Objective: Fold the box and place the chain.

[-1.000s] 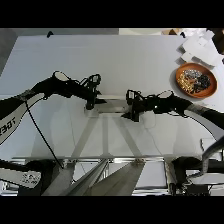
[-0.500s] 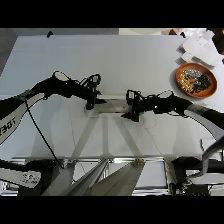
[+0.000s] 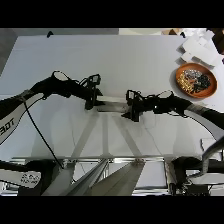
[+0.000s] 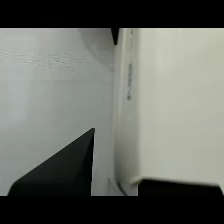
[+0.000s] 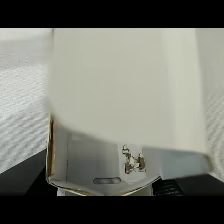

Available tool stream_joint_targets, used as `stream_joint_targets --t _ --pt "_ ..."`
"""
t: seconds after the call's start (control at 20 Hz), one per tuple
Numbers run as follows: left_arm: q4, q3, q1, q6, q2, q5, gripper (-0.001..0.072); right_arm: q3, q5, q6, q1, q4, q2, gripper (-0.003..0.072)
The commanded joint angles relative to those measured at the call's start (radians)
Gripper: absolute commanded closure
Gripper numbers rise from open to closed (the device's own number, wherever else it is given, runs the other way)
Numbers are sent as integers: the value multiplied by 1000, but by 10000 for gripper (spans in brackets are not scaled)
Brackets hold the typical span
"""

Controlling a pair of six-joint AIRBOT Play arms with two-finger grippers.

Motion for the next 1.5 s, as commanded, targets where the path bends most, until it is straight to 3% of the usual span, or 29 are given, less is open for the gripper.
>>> stream_joint_targets --t 0.0,0.15,0.35,0.4,0.45,0.65,0.85,1.2,1.45 --pt "-5 1 31 1 46 -29 421 0 2 1 0 0 0 168" --pt "32 1 95 0 116 -76 432 0 3 1 0 0 0 168" --pt "195 1 168 -160 212 -163 437 0 3 2 0 0 0 168" --pt "208 1 172 -255 230 -197 493 0 2 1 0 0 0 168" --pt "198 1 169 -322 238 -235 684 0 3 1 0 0 0 168" --pt "82 -1 80 -331 230 -290 701 0 3 2 0 0 0 168" --pt "58 -2 -6 -330 217 -150 702 0 3 2 0 0 0 168" --pt "36 -2 -10 -386 179 180 704 0 3 1 0 0 0 168" --pt "35 -2 -11 -426 61 182 704 0 3 1 0 0 0 168"
